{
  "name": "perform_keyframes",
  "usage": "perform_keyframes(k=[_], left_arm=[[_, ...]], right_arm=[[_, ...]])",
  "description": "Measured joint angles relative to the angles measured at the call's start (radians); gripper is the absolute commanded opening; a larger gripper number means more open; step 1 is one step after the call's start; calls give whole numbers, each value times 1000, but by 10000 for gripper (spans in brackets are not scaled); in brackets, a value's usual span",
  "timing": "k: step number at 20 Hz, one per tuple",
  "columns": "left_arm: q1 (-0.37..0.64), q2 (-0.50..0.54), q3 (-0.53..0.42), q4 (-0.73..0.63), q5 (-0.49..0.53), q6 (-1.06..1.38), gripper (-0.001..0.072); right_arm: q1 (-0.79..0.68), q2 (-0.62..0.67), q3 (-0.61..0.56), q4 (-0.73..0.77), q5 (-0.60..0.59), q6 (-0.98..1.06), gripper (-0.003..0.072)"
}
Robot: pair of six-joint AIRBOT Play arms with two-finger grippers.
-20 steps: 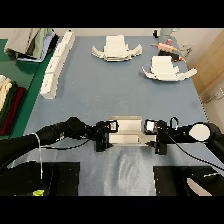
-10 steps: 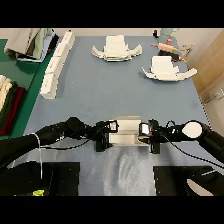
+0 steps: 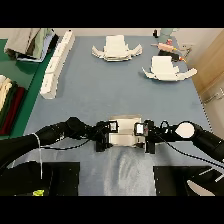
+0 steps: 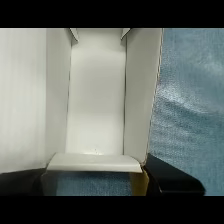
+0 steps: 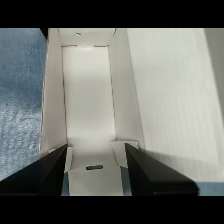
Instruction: Fold the box.
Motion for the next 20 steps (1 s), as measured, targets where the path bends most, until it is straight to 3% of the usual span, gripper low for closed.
perform_keyframes(k=[3, 4, 5, 6, 8, 9, 18, 20], left_arm=[[0, 0, 0, 0, 0, 0, 424], [0, 0, 0, 0, 0, 0, 424], [0, 0, 0, 0, 0, -1, 425], [0, 0, 0, -1, -1, -2, 424], [0, 0, 0, -2, 0, -3, 425], [0, 0, 0, -2, 0, -3, 424], [0, 0, 0, -2, 0, -3, 424], [0, 0, 0, -2, 0, -3, 424]], right_arm=[[2, -3, 0, -2, -2, 19, 599], [2, -3, 0, -6, -2, 25, 560], [2, -2, 0, -10, -2, 38, 467], [3, 5, 1, -18, 3, 68, 312], [3, 32, 15, -54, 37, 175, 70], [3, 52, 27, -87, 62, 257, 2], [-69, 214, 147, -694, 328, 1552, 1], [-133, 216, 152, -776, 385, 1736, 1]])
